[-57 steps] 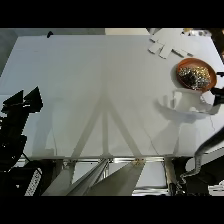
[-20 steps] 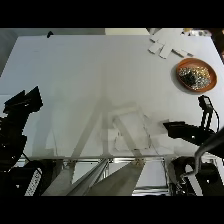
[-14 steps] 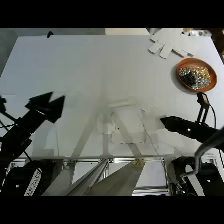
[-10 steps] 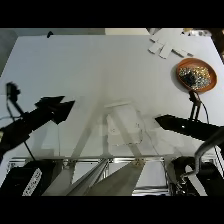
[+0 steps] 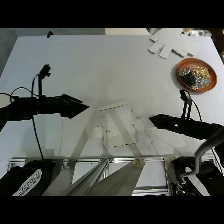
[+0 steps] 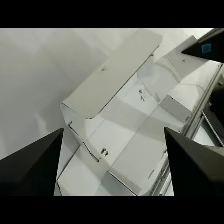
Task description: Fold the box and place the chain.
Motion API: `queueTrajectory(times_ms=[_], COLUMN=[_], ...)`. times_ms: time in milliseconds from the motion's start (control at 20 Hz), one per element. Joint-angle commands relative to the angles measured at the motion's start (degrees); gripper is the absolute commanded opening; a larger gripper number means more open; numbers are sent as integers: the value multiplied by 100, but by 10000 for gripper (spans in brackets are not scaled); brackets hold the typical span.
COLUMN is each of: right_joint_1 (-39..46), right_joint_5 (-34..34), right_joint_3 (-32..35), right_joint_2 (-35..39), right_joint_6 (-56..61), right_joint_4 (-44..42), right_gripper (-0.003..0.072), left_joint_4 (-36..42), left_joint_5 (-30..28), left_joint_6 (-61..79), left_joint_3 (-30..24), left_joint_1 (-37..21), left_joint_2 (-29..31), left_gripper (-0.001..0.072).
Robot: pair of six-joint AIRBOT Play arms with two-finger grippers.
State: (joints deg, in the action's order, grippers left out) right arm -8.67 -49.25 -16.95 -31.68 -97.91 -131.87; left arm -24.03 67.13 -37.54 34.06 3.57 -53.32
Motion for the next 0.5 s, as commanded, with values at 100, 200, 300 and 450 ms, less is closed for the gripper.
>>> queueTrajectory(times_ms=[100,200,300,450], right_joint_1=[-31,-31,-31,-31], right_joint_5=[9,13,17,15], right_joint_3=[2,2,2,2], right_joint_2=[-11,-11,-11,-11], right_joint_6=[-7,-7,-9,-9], right_joint_4=[-9,-7,-4,-4], right_gripper=[13,13,13,13], left_joint_4=[-9,2,-52,-437], left_joint_5=[-116,-17,-4,59], left_joint_6=[151,136,127,153], left_joint_3=[105,105,105,105], left_joint_1=[188,188,188,188], left_joint_2=[-197,-186,-186,-186], left_gripper=[698,698,698,698])
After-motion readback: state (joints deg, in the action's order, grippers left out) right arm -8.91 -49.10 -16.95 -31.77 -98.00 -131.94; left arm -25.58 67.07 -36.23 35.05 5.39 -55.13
